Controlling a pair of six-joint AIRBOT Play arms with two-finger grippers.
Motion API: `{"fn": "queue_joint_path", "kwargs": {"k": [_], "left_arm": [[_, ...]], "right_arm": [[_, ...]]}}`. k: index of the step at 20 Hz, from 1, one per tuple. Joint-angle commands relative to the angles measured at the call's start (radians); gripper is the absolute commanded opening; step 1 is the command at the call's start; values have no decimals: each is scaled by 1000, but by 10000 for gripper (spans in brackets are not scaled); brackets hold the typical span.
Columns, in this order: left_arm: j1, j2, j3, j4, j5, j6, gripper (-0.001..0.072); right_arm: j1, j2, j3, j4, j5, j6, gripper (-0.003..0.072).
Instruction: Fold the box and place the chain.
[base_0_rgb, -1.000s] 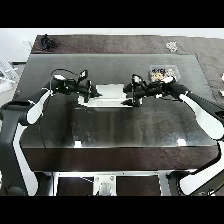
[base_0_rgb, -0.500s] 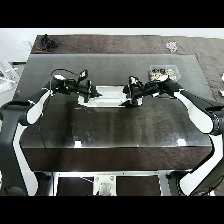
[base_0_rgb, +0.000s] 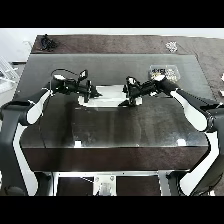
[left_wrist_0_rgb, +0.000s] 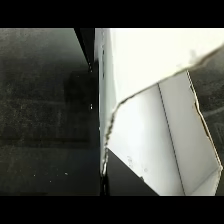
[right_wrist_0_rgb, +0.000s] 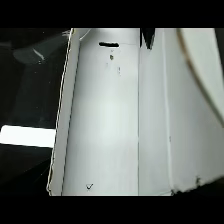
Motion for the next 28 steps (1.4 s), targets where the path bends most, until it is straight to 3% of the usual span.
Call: {"fn": "queue_joint_path", "kwargs": {"k": [1,23,28], "left_arm": [[0,-1,0,0,0,0,22],[0,-1,0,0,2,0,22],[0,-1,0,0,2,0,22]], "right_arm": [[0,-13,10,2,-5,-10,720],[-12,-47,19,49,14,-23,712],[-47,-46,74,48,131,89,712]]}}
